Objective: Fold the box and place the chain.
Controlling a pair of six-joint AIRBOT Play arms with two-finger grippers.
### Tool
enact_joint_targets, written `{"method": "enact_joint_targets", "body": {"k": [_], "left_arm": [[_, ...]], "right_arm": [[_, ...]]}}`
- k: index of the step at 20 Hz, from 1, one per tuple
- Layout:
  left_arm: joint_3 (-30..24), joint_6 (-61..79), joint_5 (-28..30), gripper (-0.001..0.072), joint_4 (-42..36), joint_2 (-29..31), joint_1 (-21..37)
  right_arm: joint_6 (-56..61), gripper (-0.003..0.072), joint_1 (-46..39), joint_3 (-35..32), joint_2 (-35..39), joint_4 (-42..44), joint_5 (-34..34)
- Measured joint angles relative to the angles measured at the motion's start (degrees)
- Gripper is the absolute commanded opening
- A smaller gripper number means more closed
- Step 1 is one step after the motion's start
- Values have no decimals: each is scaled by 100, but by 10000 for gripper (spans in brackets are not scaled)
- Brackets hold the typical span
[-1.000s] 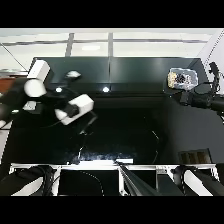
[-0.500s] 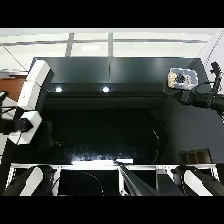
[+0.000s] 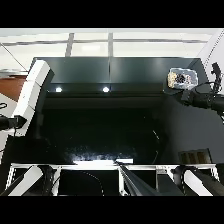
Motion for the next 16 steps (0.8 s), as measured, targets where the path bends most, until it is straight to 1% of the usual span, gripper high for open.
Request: {"method": "enact_joint_targets", "body": {"k": [1,2,3,6,8,9,12,13,14,15,16], "left_arm": [[7,280,101,526,-107,-109,15],[11,538,236,655,-201,-199,24],[17,728,402,717,-278,-256,35],[46,1005,680,717,-487,-330,46],[107,935,656,717,-566,-269,48],[151,876,603,717,-599,-201,48],[339,756,164,714,-754,153,31],[404,728,7,700,-903,302,-2],[463,715,-146,493,-1158,470,-74],[505,675,-297,151,-1486,621,-192],[555,664,-404,57,-1781,769,-407]], "right_arm": [[46,28,0,0,0,0,44],[90,28,0,0,0,0,90],[131,28,0,0,0,-2,133],[192,28,0,0,0,-2,229],[234,28,0,0,0,-2,282],[238,28,0,0,0,-2,302],[256,28,0,0,0,-2,372],[258,28,0,0,0,-2,374],[256,28,0,0,0,-2,369],[249,28,13,2,0,-2,334],[232,28,42,24,0,-26,291]]}}
